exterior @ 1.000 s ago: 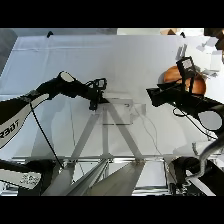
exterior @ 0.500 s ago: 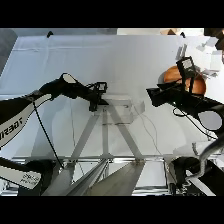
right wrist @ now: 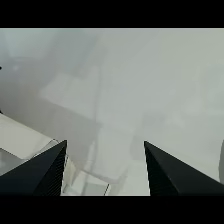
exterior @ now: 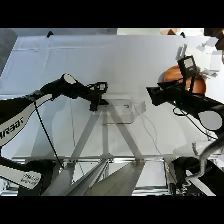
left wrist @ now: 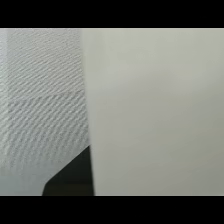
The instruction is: Fold the box and place the chain.
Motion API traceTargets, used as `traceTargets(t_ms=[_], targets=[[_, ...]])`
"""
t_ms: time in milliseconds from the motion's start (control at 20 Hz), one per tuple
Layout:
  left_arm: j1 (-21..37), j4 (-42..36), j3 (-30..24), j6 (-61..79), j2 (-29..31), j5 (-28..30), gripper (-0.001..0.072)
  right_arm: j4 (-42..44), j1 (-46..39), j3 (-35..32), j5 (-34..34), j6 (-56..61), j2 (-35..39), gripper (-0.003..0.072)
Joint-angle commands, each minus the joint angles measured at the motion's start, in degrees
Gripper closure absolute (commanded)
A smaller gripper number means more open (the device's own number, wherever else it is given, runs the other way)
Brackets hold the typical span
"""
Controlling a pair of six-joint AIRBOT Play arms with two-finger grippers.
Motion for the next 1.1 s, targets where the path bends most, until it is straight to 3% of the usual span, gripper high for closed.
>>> traceTargets(t_ms=[0, 300, 400, 700, 850, 1050], targets=[[0.0, 0.24, -0.04, 0.02, -0.04, 0.37, 0.0697, 5.75, 0.07, 0.87, 3.3, -12.28, 0.04, 0.0166], [0.0, 0.24, -0.04, 0.02, -0.04, 0.39, 0.0697, 14.45, 0.07, 2.36, 18.34, -48.15, 0.04, 0.0138], [0.0, 0.24, -0.04, 0.02, -0.04, 0.39, 0.0697, 14.8, 0.07, 2.36, 20.28, -55.12, 0.02, 0.0063], [0.0, 0.24, -0.04, 0.02, -0.04, 0.39, 0.0697, 14.75, 0.04, 2.14, 23.34, -69.7, -0.63, 0.0062], [0.0, 0.24, -0.04, 0.02, -0.04, 0.39, 0.0697, 15.41, -0.24, 1.01, 23.47, -73.81, -4.63, 0.0065], [0.0, 0.24, -0.04, 0.02, -0.04, 0.39, 0.0697, 29.29, -6.67, -0.02, 25.49, -88.21, -12.44, 0.0067]])
